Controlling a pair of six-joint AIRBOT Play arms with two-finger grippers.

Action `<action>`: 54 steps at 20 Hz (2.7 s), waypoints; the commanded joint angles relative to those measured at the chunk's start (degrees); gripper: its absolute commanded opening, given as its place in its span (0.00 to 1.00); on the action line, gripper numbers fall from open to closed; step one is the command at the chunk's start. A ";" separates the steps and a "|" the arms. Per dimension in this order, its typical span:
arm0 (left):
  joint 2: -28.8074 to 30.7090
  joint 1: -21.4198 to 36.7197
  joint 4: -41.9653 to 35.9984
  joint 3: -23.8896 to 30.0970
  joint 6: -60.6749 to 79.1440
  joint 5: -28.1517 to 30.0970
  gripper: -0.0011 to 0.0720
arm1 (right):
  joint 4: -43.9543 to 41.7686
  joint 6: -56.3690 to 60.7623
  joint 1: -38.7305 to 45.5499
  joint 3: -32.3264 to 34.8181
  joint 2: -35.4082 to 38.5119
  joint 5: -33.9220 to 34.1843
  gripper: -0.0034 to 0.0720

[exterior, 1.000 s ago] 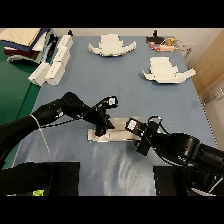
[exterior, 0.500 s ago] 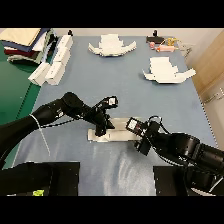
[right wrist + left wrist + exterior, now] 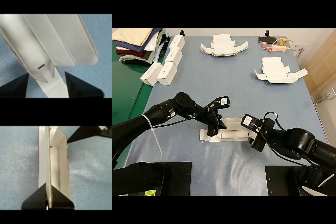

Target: Fold the box.

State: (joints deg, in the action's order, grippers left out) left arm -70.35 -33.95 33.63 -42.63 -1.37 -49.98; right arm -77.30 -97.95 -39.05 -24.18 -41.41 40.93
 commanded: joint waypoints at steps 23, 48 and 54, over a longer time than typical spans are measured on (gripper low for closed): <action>-0.02 0.00 0.00 -0.04 0.00 0.02 0.03 | -48.39 -72.46 28.83 -5.29 -15.67 9.55 0.99; -0.02 0.02 0.00 -0.04 0.00 0.02 0.03 | -50.45 -74.18 28.59 -5.75 -17.57 7.89 0.99; -0.02 0.00 -0.02 -0.04 0.00 0.02 0.03 | -50.51 -74.18 28.59 -5.73 -17.57 8.20 0.99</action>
State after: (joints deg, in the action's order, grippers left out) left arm -70.35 -33.95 33.61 -42.63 -1.37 -49.98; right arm -127.76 -172.16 -10.50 -29.87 -58.96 49.56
